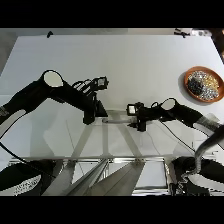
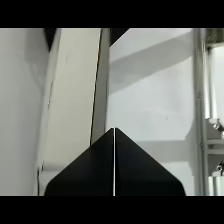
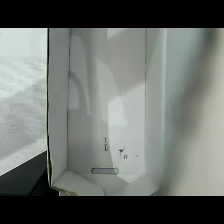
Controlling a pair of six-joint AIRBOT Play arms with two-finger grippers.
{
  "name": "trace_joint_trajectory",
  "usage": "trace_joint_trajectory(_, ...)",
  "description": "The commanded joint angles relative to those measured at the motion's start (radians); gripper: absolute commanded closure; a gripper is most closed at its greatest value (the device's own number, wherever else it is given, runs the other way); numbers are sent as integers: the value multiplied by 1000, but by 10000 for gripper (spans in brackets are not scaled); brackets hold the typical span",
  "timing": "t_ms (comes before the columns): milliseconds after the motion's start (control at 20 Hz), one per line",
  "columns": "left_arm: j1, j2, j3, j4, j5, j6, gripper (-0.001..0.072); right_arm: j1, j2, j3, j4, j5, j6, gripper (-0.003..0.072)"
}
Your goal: Fold the box and place the chain.
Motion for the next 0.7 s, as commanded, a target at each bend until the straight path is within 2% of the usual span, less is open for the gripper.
trace_joint_trajectory(0,-25,-9,0,-129,21,58,705,0,0,0,3,0,0,342)
trace_joint_trajectory(200,-61,-37,0,-133,229,-6,705,0,0,0,4,1,0,342)
trace_joint_trajectory(400,-60,-88,0,-95,316,-59,706,-1,0,0,3,1,0,342)
trace_joint_trajectory(650,-58,-143,-1,-25,509,-160,706,-1,0,0,3,1,0,342)
